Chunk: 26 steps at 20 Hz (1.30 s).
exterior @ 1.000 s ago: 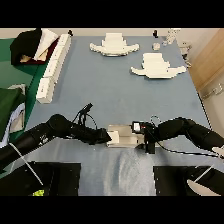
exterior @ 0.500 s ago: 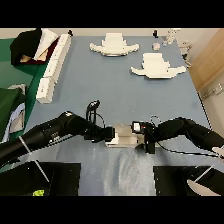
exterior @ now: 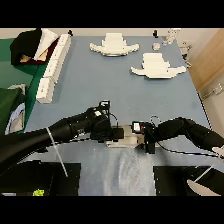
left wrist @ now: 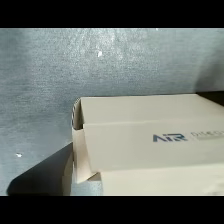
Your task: Fold the box.
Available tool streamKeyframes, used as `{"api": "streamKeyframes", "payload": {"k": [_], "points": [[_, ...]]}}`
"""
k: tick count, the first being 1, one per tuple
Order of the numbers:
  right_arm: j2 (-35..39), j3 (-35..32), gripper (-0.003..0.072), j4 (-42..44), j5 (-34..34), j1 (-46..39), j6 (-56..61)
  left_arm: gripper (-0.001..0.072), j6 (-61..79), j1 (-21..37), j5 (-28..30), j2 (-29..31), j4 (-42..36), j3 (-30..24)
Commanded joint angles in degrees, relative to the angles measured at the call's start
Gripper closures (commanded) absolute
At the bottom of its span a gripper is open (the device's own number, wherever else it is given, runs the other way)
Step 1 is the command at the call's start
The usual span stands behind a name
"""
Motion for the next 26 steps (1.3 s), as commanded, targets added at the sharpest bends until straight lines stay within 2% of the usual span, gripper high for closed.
{"api": "streamKeyframes", "payload": {"k": [1,7,14,15,16,17,24,25,26], "points": [[0.02,-0.02,0.0175,0.02,0.0,0.04,0.02,0.0341,-3.56,-1.22,-3.93,-4.24,2.49,3.15],[0.02,-0.02,0.0175,0.02,0.02,0.04,0.02,0.0367,-3.56,-1.22,-6.38,-8.83,3.91,6.56],[0.04,-0.02,0.0174,0.02,0.0,0.04,0.02,0.037,-5.97,-2.27,-6.43,-9.44,5.07,6.56],[0.02,-0.02,0.0175,0.02,0.0,0.04,0.02,0.0534,-6.64,-2.32,-6.4,-9.46,5.51,6.54],[0.04,-0.02,0.0175,0.02,0.02,0.04,0.02,0.0662,-6.58,-2.29,-6.27,-9.46,5.51,6.56],[0.02,-0.02,0.0174,0.02,0.02,0.04,0.02,0.0695,-6.54,-2.29,-6.29,-9.46,5.49,6.56],[0.02,-0.02,0.0175,0.02,0.02,0.04,0.02,0.0691,-6.38,-2.29,-6.29,-9.42,4.52,6.56],[0.02,-0.02,0.0175,0.02,0.02,0.04,0.02,0.0481,-6.03,-2.32,-6.29,-9.38,4.37,6.56],[0.02,-0.02,0.0175,0.02,0.0,0.04,0.02,0.0164,-6.21,-2.29,-6.32,-9.38,4.37,6.56]]}}
